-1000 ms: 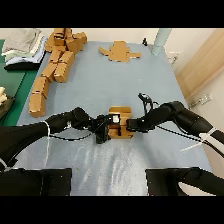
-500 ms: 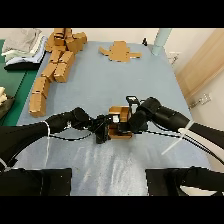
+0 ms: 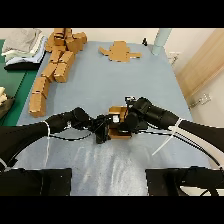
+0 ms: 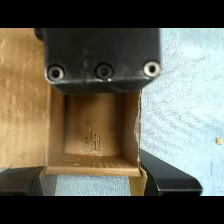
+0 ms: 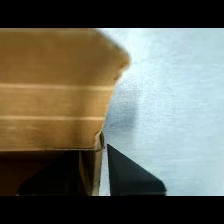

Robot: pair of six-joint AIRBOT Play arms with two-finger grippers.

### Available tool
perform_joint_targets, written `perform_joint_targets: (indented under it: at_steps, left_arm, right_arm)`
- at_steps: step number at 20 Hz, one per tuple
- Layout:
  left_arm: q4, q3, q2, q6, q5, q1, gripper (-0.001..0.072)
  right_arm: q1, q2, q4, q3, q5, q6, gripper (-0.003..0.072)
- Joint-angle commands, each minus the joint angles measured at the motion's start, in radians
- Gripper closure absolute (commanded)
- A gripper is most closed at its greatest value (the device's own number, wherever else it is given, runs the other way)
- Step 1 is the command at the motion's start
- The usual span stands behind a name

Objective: Fold the box.

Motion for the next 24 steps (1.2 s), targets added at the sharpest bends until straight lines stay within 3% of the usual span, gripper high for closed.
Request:
perform_joint_targets:
  at_steps: [1,3,8,9,10,11,16,24]
  left_arm:
    - [0.0,0.0,0.0,0.0,0.0,0.0,0.0196]
    - [0.0,0.0,0.0,0.0,0.0,0.0,0.0195]
    - [0.0,0.0,0.0,0.0,0.0,0.0,0.0196]
    - [0.0,0.0,0.0,0.0,0.0,0.0,0.0196]
    - [0.0,0.0,0.0,0.0,0.0,0.0,0.0196]
    - [0.0,0.0,0.0,0.0,0.0,0.0,0.0196]
    - [0.0,0.0,0.0,0.0,0.0,0.0,0.0196]
    - [0.0,0.0,0.0,0.0,0.0,0.0,0.0196]
  right_arm:
    - [0.002,-0.02,-0.032,0.001,-0.006,0.005,0.0598]
    - [0.002,-0.035,-0.027,0.001,-0.006,-0.013,0.0681]
    - [0.002,-0.04,-0.028,0.001,-0.002,-0.04,0.0681]
    - [0.002,-0.04,-0.021,0.001,-0.003,-0.045,0.0641]
    - [0.002,-0.038,-0.009,0.002,-0.003,-0.045,0.0424]
    - [0.002,-0.034,0.006,0.002,-0.002,-0.047,0.0258]
    - [0.001,0.042,0.043,0.017,-0.02,-0.054,0.023]
    - [-0.001,0.185,0.035,0.097,-0.154,-0.039,0.0231]
